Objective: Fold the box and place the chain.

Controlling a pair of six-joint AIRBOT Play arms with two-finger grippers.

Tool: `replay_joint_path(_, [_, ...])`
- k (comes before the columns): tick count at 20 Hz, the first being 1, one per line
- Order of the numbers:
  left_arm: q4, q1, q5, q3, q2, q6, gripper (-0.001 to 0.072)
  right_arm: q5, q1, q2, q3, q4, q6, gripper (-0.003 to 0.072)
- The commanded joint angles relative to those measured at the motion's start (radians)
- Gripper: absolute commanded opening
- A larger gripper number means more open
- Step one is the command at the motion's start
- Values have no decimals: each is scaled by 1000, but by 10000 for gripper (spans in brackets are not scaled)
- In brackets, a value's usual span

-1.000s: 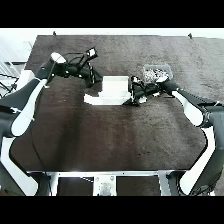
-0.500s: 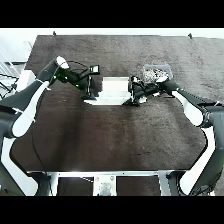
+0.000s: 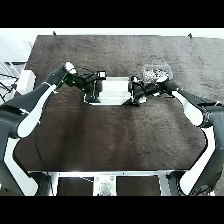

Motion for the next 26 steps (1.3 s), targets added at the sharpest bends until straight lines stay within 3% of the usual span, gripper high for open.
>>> replay_joint_path(1, [29,-2,56,-1,-1,-32,696,0,0,0,0,0,0,552])
replay_joint_path(16, [-28,-3,119,-69,-1,10,694,0,1,0,0,0,0,553])
replay_joint_path(17, [-28,-3,116,-72,-3,26,611,0,1,0,0,0,0,552])
replay_joint_path(18, [-29,-3,114,-72,-8,31,400,0,1,0,0,0,0,552])
replay_joint_path(19, [-32,-3,114,-72,-14,32,302,0,1,0,0,0,0,552])
replay_joint_path(26, [-111,-10,118,-72,-37,90,304,0,1,0,0,0,0,552])
